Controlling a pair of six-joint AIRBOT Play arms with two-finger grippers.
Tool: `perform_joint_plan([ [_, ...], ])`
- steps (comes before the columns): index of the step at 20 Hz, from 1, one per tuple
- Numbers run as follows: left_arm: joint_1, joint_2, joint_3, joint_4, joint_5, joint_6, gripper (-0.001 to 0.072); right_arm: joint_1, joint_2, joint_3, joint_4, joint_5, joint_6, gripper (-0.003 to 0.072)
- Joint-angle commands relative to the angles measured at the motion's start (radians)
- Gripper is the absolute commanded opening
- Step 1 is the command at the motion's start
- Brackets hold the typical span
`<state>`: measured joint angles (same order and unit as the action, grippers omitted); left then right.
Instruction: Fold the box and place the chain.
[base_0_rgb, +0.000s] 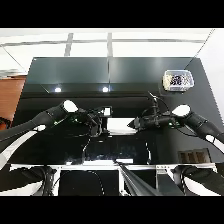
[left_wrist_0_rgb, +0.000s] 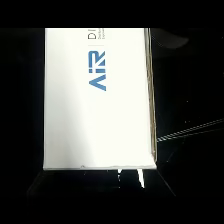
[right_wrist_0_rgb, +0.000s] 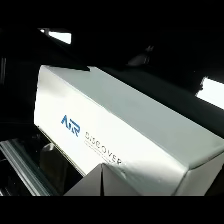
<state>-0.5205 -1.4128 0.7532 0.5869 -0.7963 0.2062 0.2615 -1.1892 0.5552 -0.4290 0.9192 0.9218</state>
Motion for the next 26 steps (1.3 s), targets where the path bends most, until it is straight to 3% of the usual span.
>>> perform_joint_plan([
  [1, 0.000, 0.000, 0.001, -0.003, 0.008, -0.001, 0.0369, -0.001, 0.017, 0.039, -0.026, 0.080, 0.005, 0.0009],
  [5, 0.006, 0.006, 0.003, 0.004, 0.006, -0.002, 0.0377, -0.115, 0.117, 0.255, -0.203, 0.364, 0.039, 0.0010],
  [6, 0.006, 0.015, 0.007, 0.013, 0.008, -0.008, 0.0521, -0.167, 0.152, 0.307, -0.241, 0.411, 0.055, 0.0010],
  [7, 0.006, 0.029, 0.013, 0.034, 0.011, -0.042, 0.0715, -0.224, 0.186, 0.346, -0.271, 0.447, 0.058, 0.0009],
  [11, 0.006, 0.137, 0.037, 0.267, -0.002, -0.243, 0.0715, -0.459, 0.310, 0.380, -0.329, 0.499, 0.059, 0.0010],
  [15, -0.030, 0.219, 0.079, 0.177, -0.034, -0.315, 0.0714, -0.534, 0.322, 0.334, -0.334, 0.468, 0.058, 0.0010],
  [19, -0.147, 0.098, 0.198, 0.164, -0.009, -0.412, 0.0712, -0.533, 0.322, 0.259, -0.331, 0.391, 0.058, 0.0011],
  [22, -0.180, -0.047, 0.329, 0.163, -0.026, -0.555, 0.0714, -0.533, 0.322, 0.235, -0.333, 0.399, 0.053, 0.0011],
  [26, -0.190, -0.132, 0.417, 0.190, -0.094, -0.625, 0.0713, -0.534, 0.322, 0.235, -0.333, 0.401, 0.042, 0.0011],
])
